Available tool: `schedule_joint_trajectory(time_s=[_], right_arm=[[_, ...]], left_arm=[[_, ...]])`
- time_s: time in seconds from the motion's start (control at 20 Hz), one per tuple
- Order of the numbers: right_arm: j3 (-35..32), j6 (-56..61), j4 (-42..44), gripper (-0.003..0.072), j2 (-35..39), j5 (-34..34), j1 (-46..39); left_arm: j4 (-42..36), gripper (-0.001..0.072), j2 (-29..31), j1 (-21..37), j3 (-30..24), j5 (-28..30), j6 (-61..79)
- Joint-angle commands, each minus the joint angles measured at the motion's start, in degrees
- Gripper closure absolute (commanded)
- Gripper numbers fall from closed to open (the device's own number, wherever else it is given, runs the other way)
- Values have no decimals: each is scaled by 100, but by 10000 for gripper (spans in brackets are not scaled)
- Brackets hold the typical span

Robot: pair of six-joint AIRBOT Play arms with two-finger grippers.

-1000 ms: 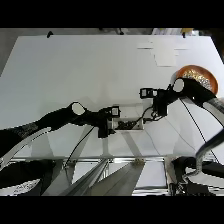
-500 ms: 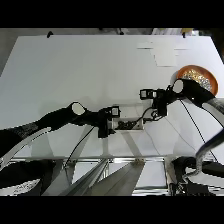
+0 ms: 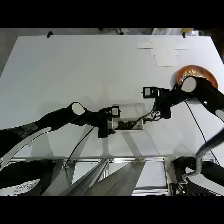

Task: Fold the box and place the chain.

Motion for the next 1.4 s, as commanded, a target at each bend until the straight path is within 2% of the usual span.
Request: schedule_joint_trajectory(time_s=[0.0,0.15,0.3,0.45,0.55,0.8,1.0,1.25,1.35], right_arm=[[7,76,1117,671,721,935,4],[7,76,1591,670,1298,1329,4],[7,76,2214,670,1700,1355,4],[2,79,2905,670,1775,1351,153],[-66,79,3045,670,1775,1237,426],[-592,79,3040,670,1768,-90,1117],[-870,195,3040,669,1609,-927,1172],[-914,376,3003,664,929,-1086,1172],[-911,374,2968,562,837,-1086,1172]], left_arm=[[0,456,0,-4,-4,0,0],[0,456,0,-4,-4,0,0],[0,456,0,-4,-4,0,0],[0,456,0,-4,-4,0,0],[0,456,0,-4,-4,0,0],[0,456,0,-4,-4,0,0],[0,456,0,-4,-4,0,0],[0,456,0,-4,-4,0,0],[0,456,0,-4,-4,0,0]])
